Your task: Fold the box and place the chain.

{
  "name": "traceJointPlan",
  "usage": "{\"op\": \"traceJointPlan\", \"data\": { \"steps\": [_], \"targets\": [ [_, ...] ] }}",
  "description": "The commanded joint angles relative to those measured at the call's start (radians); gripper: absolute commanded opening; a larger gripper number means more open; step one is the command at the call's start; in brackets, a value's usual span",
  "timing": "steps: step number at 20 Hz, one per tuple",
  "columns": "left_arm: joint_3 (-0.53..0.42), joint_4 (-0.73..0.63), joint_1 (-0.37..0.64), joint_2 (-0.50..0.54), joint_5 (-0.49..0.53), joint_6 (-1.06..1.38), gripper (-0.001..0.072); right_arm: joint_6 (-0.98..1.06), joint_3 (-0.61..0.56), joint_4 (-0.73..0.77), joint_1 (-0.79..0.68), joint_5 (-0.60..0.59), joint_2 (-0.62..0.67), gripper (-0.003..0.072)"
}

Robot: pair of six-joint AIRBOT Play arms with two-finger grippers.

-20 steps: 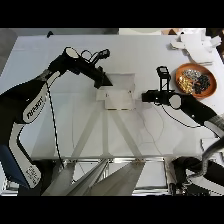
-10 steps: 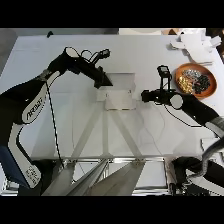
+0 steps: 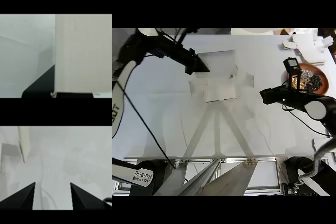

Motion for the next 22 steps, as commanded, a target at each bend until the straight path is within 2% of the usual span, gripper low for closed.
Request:
{"op": "traceJointPlan", "data": {
  "steps": [1,4,6,7,9,12,15,17,19,22],
  "targets": [
    [-0.152,-0.009,0.022,0.162,-0.002,0.056,-0.0007,0.005,0.001,-0.038,0.000,0.105,0.123,0.0488],
    [-0.447,-0.066,0.022,0.275,0.159,0.228,-0.0003,0.005,0.001,-0.049,0.000,0.137,0.182,0.0488],
    [-0.555,-0.048,0.022,0.270,0.221,0.289,-0.0001,0.005,0.001,-0.049,0.000,0.137,0.192,0.0487],
    [-0.576,-0.028,0.021,0.255,0.224,0.313,-0.0001,0.004,0.001,-0.051,0.000,0.136,0.192,0.0487],
    [-0.586,-0.014,0.021,0.221,0.237,0.346,0.0002,0.004,0.001,-0.057,0.000,0.133,0.192,0.0486],
    [-0.586,-0.016,0.001,0.188,0.341,0.410,0.0001,0.004,0.001,-0.075,0.000,0.130,0.192,0.0485],
    [-0.586,-0.027,-0.056,0.166,0.394,0.581,0.0001,0.004,0.001,-0.075,0.000,0.129,0.192,0.0484],
    [-0.586,-0.031,-0.099,0.145,0.431,0.611,0.0000,0.004,0.001,-0.075,0.000,0.127,0.192,0.0482],
    [-0.586,-0.079,-0.123,0.118,0.457,0.611,-0.0001,0.004,0.001,-0.075,0.000,0.113,0.192,0.0461],
    [-0.586,-0.235,-0.126,0.078,0.451,0.653,-0.0001,0.004,0.001,-0.074,0.000,0.076,0.192,0.0461]
  ]
}}
